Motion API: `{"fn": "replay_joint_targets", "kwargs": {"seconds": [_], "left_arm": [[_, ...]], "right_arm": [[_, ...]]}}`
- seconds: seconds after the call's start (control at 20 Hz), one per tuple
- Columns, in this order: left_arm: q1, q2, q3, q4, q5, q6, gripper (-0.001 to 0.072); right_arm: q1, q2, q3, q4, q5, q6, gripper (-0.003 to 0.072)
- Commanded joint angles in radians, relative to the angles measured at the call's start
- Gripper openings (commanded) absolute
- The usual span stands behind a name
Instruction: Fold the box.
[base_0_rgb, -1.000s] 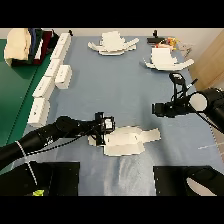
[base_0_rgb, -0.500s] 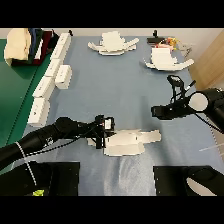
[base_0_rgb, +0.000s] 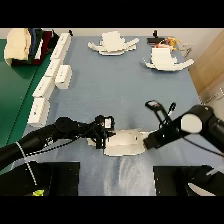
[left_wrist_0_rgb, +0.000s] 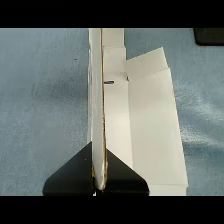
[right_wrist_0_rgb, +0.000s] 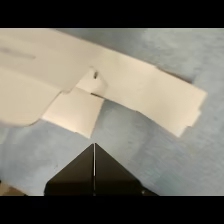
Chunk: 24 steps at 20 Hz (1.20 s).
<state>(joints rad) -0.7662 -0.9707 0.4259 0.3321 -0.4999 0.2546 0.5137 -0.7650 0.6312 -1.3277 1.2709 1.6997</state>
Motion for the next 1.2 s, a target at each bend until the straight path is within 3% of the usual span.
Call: {"fn": "replay_joint_targets", "kwargs": {"seconds": [0.0, 0.05, 0.1, 0.25, 0.55, 0.85, 1.0, 1.15], "left_arm": [[-0.001, 0.000, 0.000, 0.000, -0.001, -0.001, 0.0013], [-0.001, 0.000, 0.000, 0.000, 0.000, -0.001, 0.0013], [-0.001, 0.000, 0.000, 0.000, 0.000, -0.001, 0.0013], [-0.001, 0.000, 0.000, 0.001, 0.000, -0.001, 0.0013], [-0.001, 0.000, 0.000, 0.001, 0.000, -0.001, 0.0013], [-0.001, 0.000, 0.000, 0.001, 0.000, -0.001, 0.0013], [-0.001, 0.000, 0.000, 0.001, 0.000, -0.001, 0.0014], [-0.001, -0.001, 0.000, 0.001, 0.000, -0.001, 0.0014]], "right_arm": [[0.284, 0.112, -0.107, 0.013, -0.160, -0.203, 0.0052], [0.356, 0.128, -0.134, -0.019, -0.233, -0.246, 0.0416], [0.409, 0.129, -0.155, -0.069, -0.295, -0.265, 0.0606], [0.479, 0.069, -0.195, -0.260, -0.393, -0.273, 0.0606], [0.478, -0.095, -0.196, -0.407, -0.439, -0.244, 0.0602], [0.478, -0.063, -0.163, -0.537, -0.427, -0.056, 0.0600], [0.477, -0.061, -0.162, -0.652, -0.402, 0.143, 0.0601], [0.477, -0.061, -0.136, -0.663, -0.345, 0.222, 0.0601]]}}
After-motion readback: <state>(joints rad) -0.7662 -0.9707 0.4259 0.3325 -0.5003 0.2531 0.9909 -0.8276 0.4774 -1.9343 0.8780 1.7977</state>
